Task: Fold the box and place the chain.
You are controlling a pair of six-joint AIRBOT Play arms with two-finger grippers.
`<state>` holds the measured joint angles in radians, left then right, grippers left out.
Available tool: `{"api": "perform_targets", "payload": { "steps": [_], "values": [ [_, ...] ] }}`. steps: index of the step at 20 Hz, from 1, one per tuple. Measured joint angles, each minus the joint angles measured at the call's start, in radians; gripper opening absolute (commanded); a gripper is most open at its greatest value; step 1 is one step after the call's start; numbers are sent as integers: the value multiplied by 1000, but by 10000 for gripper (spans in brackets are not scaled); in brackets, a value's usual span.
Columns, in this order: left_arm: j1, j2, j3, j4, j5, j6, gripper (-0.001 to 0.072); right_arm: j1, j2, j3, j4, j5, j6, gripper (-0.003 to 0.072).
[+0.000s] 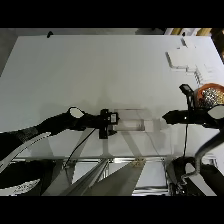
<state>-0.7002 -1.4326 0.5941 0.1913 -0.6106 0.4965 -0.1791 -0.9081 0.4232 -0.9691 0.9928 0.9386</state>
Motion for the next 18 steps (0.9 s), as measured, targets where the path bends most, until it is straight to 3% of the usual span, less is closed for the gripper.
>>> {"api": "perform_targets", "payload": {
  "steps": [7,10,13,14,18],
  "values": [
    [0,0,0,0,0,0,205,117,-166,-12,78,45,71,29],
    [0,0,0,0,0,0,205,147,-143,-12,112,70,78,205],
    [0,0,0,0,0,0,205,158,-65,-13,128,85,81,220],
    [0,0,0,0,0,0,205,160,-38,-13,137,89,86,304],
    [0,0,0,0,0,0,205,168,14,-13,184,95,98,320]
  ]
}}
